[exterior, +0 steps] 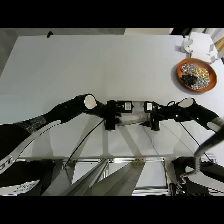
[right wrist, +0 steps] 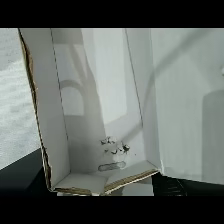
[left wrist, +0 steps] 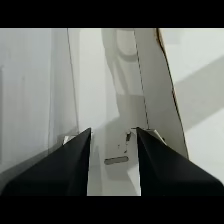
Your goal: Fold the box and place the chain.
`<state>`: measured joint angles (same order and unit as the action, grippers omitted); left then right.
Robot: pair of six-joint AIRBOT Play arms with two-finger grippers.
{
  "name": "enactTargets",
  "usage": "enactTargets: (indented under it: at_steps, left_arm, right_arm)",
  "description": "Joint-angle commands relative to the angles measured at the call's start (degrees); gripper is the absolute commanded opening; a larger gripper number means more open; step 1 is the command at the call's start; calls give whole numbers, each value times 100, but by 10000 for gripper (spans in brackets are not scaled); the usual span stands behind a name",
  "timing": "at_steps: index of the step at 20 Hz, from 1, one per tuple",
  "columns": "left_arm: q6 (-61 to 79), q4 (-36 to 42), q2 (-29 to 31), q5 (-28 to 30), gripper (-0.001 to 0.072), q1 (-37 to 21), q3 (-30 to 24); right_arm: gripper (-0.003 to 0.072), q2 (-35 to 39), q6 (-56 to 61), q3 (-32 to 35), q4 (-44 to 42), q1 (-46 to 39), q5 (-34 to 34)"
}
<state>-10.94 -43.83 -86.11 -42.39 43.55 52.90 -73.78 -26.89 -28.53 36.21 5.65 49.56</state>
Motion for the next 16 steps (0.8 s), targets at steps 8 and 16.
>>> enactTargets:
  at_steps: [8,16]
  left_arm:
    - [-2712,-608,625,-647,4,-179,0]
    - [-6258,-2011,1843,-1338,2,-1038,-50]
  right_arm:
    - [295,4,2,0,-2,0,-2]
    - [295,4,2,0,-2,0,-2]
